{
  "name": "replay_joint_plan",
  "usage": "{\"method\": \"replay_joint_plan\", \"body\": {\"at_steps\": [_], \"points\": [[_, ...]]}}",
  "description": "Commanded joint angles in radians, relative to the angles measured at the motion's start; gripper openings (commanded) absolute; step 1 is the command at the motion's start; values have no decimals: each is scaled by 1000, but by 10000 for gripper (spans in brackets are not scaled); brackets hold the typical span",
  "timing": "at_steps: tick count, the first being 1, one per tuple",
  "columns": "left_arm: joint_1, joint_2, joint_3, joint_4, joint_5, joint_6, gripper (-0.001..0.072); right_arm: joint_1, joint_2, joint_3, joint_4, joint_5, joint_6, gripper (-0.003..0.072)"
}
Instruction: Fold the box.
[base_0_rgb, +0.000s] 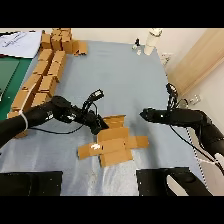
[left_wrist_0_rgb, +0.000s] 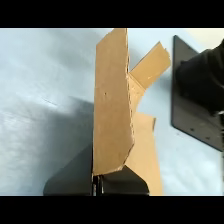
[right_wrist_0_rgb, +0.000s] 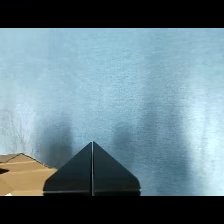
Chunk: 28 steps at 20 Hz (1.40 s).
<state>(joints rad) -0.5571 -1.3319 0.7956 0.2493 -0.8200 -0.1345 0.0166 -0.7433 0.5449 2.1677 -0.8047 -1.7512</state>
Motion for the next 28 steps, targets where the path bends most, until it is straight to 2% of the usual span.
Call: {"method": "replay_joint_plan", "body": {"at_steps": [1,3,7,13,16,21,23,25,28], "points": [[-17,89,-38,-18,159,180,12,-5,-2,8,0,4,24,6],[-17,105,-38,-61,155,277,12,-5,-5,8,10,5,24,5],[-30,103,-45,-55,107,332,12,-4,-5,8,35,14,24,6],[-133,84,-105,-40,252,443,12,-4,-5,8,68,21,24,6],[-135,82,-120,-47,262,441,12,4,-5,8,96,10,24,6],[-134,82,-119,-48,276,441,12,71,-3,7,134,-237,101,5],[-134,83,-118,-48,302,441,12,158,-3,4,130,-270,142,5],[-133,83,-107,-48,308,441,12,222,-4,0,52,-256,213,5],[-120,83,-77,-47,312,443,12,236,-3,-6,-140,-253,361,5]]}}
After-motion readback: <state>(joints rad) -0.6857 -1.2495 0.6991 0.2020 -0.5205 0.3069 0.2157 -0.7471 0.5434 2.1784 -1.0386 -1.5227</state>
